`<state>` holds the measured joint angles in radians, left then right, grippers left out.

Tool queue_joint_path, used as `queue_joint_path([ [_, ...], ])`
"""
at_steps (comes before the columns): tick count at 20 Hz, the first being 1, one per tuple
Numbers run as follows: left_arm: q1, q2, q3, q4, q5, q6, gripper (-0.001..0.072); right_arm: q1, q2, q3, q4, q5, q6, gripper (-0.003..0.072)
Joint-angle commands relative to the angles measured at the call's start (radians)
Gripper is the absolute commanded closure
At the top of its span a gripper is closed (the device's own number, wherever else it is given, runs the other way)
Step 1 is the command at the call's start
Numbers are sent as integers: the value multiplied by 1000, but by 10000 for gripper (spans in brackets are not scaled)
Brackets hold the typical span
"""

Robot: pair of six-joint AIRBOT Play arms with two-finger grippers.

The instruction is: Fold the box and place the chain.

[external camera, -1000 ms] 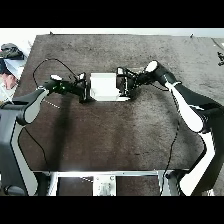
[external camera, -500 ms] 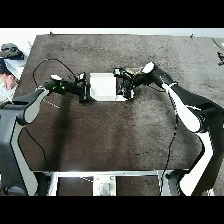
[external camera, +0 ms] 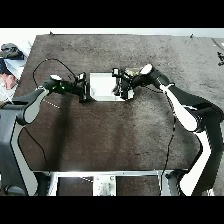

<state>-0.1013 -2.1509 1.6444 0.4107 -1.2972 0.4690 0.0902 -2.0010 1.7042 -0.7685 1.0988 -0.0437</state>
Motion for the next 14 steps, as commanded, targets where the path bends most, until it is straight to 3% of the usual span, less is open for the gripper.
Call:
queue_joint_path([
  [1,-1,-1,0,0,0,0,363,13,-2,0,14,-7,-37,417],
  [11,-1,0,0,0,0,0,363,18,-2,0,-47,-34,-54,391],
  [12,-1,-1,0,0,0,0,363,18,-2,0,-47,-35,-54,342],
  [13,-1,-1,0,0,0,0,363,18,-2,0,-47,-34,-55,88],
  [14,-1,-1,0,0,0,0,363,18,-2,0,-47,-34,-54,109],
])
